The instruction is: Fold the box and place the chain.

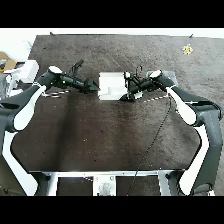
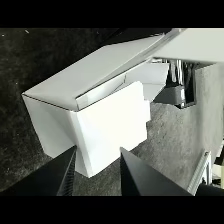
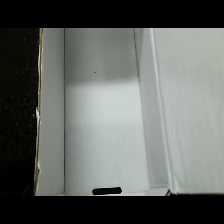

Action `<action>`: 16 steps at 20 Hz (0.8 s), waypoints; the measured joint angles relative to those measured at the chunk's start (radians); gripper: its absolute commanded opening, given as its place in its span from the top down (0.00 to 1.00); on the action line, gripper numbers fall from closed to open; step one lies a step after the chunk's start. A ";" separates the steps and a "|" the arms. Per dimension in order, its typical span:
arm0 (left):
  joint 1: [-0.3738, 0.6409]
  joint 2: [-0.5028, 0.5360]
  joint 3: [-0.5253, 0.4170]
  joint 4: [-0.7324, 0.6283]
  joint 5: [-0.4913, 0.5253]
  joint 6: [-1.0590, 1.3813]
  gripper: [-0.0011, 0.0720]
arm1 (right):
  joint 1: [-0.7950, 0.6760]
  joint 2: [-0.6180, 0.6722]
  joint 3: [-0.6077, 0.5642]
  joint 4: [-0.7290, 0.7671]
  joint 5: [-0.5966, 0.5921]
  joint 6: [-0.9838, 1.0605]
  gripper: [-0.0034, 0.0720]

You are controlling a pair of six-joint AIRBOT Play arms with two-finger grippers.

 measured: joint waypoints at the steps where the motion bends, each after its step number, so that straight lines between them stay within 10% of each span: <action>1: -0.010 0.000 0.011 0.018 0.007 -0.024 0.56 | 0.000 0.000 0.000 0.000 0.000 0.000 0.31; 16: -0.155 0.000 0.149 0.444 0.101 -0.393 0.56 | 0.000 0.000 0.000 0.000 0.000 0.000 0.31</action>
